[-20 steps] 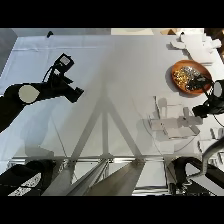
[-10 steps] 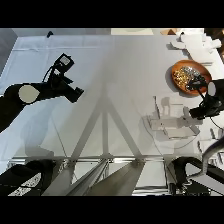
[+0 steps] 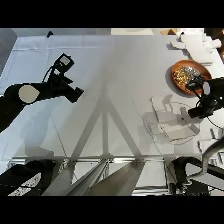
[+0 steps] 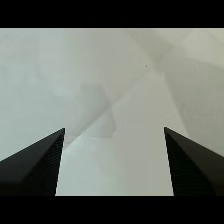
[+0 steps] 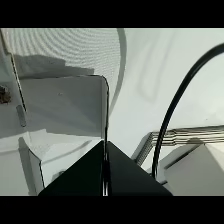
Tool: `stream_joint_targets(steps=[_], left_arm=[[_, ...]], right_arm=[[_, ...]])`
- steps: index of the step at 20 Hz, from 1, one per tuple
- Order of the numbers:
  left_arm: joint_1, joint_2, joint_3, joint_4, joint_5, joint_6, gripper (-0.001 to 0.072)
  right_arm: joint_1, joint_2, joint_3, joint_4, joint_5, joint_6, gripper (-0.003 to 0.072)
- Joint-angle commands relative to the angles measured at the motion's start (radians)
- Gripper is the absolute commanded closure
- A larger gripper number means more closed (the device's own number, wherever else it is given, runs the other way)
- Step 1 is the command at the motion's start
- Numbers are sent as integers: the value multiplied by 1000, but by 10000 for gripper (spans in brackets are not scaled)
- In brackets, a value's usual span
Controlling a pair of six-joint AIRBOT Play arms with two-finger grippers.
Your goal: Fold the box and place the chain.
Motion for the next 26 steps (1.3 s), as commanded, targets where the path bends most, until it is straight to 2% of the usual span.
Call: stream_joint_targets(steps=[1,4,9,13,15,19,22,26], left_arm=[[-1,1,0,0,0,0,15],[-1,1,0,0,0,0,15],[-1,1,0,0,0,0,15],[-1,1,0,0,0,0,15],[-1,1,0,0,0,0,15],[-1,1,0,0,0,0,15],[-1,1,0,0,0,0,15],[-1,1,0,0,0,0,15]], right_arm=[[26,19,19,14,-27,-28,678],[39,97,19,153,-104,-97,679],[39,220,19,593,-151,-268,679],[40,254,17,909,-235,-315,679],[40,254,-3,997,-301,-315,679],[40,274,-155,1074,-374,-327,680],[40,335,-308,1233,-491,-415,680],[54,353,-432,1339,-525,-549,680]])
